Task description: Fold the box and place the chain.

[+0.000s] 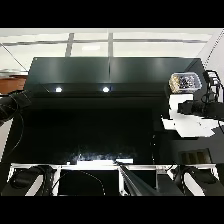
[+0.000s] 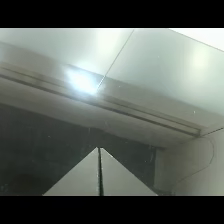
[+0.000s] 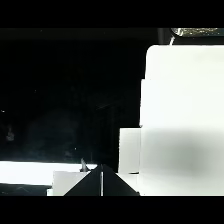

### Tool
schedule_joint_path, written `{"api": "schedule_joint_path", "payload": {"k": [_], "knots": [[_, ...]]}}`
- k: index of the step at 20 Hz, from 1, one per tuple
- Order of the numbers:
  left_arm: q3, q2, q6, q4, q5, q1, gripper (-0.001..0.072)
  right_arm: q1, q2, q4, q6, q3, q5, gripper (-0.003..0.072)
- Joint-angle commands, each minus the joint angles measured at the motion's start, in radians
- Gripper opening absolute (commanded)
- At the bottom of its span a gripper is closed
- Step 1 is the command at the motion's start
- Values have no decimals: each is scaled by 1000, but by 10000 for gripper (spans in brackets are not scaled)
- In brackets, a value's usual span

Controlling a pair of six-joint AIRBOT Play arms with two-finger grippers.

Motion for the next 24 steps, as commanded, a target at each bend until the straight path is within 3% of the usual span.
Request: {"api": "schedule_joint_path", "payload": {"k": [1, 9, 10, 11, 12, 13, 16, 19, 21, 24], "knots": [[0, 0, 0, 0, 5, 1, 35, -1, 0, 1, 1, 0, 106, 19], [0, 0, 0, 1, 34, 1, 35, -1, 0, 42, 1, 0, 161, 30], [0, 0, 0, 1, 48, 1, 37, -1, 0, 35, 1, 0, 166, 227], [0, -2, 0, 1, 69, 1, 134, -1, 0, 20, 8, 0, 176, 596], [0, -3, 0, -3, 85, 0, 464, -1, -2, -16, 42, 0, 182, 702], [0, -6, -1, -10, 83, 1, 692, -5, -2, -73, 74, 0, 180, 702], [0, -19, 2, -43, 45, 1, 696, -145, -40, -385, 245, 77, 97, 701], [0, -56, 53, -106, 19, 1, 696, -449, -191, -469, 255, 185, 76, 701], [0, -91, 102, -179, 17, 0, 696, -652, -336, -346, 244, 213, 72, 701], [0, -148, 142, -271, 11, 0, 696, -833, -504, -9, -61, 280, -45, 700]]}}
